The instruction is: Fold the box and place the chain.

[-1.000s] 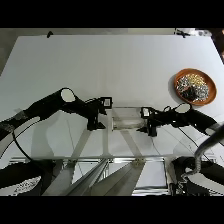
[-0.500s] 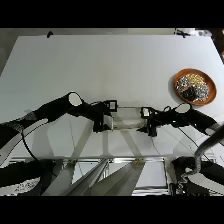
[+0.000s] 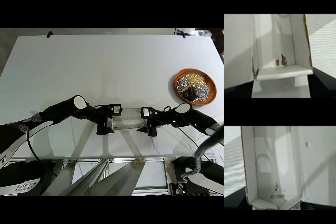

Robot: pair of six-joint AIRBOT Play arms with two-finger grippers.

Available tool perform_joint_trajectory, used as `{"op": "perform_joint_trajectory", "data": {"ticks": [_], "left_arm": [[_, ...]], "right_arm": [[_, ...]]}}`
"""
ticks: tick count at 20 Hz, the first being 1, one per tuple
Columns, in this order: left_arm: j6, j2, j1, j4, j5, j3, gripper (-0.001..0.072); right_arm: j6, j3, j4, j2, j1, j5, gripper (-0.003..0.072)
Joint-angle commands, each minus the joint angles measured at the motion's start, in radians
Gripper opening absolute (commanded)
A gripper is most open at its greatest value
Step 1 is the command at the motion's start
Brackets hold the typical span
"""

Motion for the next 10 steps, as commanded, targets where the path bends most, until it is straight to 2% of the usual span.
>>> {"op": "perform_joint_trajectory", "data": {"ticks": [1, 8, 9, 10], "left_arm": [[-0.010, -0.002, -0.006, -0.006, -0.001, 0.000, 0.0716], [-0.023, -0.051, -0.045, -0.056, 0.051, 0.000, 0.0691], [-0.023, -0.051, -0.045, -0.055, 0.050, 0.000, 0.0609], [-0.023, -0.051, -0.045, -0.053, 0.050, 0.000, 0.0458]], "right_arm": [[0.001, 0.000, 0.000, 0.000, 0.000, 0.000, 0.0410], [0.001, 0.000, 0.000, 0.000, 0.000, 0.001, 0.0410], [0.001, 0.000, 0.000, 0.000, 0.000, 0.000, 0.0410], [0.001, 0.000, 0.001, 0.000, 0.000, 0.000, 0.0410]]}}
